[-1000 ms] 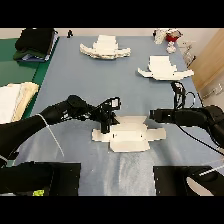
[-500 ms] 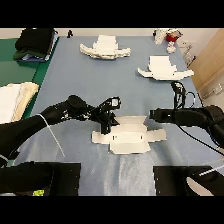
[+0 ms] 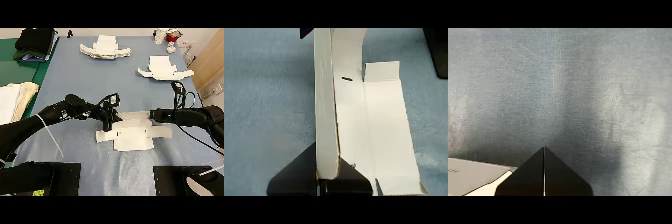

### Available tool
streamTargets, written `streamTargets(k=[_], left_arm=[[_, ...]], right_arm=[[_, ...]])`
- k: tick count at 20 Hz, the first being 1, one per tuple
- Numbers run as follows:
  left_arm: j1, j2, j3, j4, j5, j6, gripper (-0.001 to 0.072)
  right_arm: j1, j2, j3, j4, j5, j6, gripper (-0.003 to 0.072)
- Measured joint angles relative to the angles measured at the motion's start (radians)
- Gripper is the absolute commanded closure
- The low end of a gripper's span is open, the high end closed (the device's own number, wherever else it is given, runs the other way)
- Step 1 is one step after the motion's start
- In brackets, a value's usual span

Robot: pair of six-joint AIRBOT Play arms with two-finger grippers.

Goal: Fold the box.

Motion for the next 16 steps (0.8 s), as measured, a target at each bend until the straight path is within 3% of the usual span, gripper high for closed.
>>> streamTargets(k=[10,16], left_arm=[[-0.003,0.077,-0.087,0.018,0.069,0.072,0.0699],[-0.076,0.085,-0.124,-0.019,0.158,0.150,0.0697]], right_arm=[[0.000,0.000,0.000,-0.016,0.076,0.006,0.0686],[0.000,-0.006,0.000,-0.018,0.109,0.015,0.0686]])
